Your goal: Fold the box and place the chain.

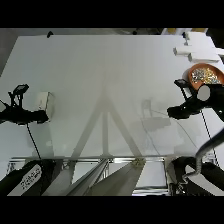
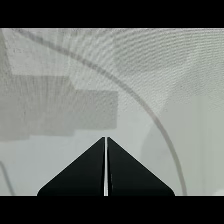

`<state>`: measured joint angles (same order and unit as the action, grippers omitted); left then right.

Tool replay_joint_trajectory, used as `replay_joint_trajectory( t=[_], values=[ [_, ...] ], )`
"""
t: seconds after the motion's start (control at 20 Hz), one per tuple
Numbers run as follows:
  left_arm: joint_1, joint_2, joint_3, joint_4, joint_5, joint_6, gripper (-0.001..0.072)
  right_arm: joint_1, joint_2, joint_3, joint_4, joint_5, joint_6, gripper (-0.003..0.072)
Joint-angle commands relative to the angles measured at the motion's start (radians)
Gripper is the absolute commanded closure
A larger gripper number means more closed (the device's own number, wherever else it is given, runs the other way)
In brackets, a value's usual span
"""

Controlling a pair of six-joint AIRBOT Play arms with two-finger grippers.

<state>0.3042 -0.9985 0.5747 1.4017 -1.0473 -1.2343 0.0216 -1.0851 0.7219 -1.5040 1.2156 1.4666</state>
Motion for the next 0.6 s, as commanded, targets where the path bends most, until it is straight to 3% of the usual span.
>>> replay_joint_trajectory(
  t=[0.0,0.3,0.55],
  values=[
    [-0.002,0.075,0.000,0.028,-0.027,-0.005,0.0021,-0.001,0.001,0.000,0.000,0.000,0.000,0.0668],
    [-0.086,0.344,0.000,0.029,-0.023,-0.004,0.0022,-0.001,0.001,0.000,0.000,0.000,0.000,0.0668],
    [-0.140,0.416,0.000,0.027,-0.023,-0.005,0.0022,-0.001,0.001,0.000,0.000,0.000,0.000,0.0668]
  ],
)
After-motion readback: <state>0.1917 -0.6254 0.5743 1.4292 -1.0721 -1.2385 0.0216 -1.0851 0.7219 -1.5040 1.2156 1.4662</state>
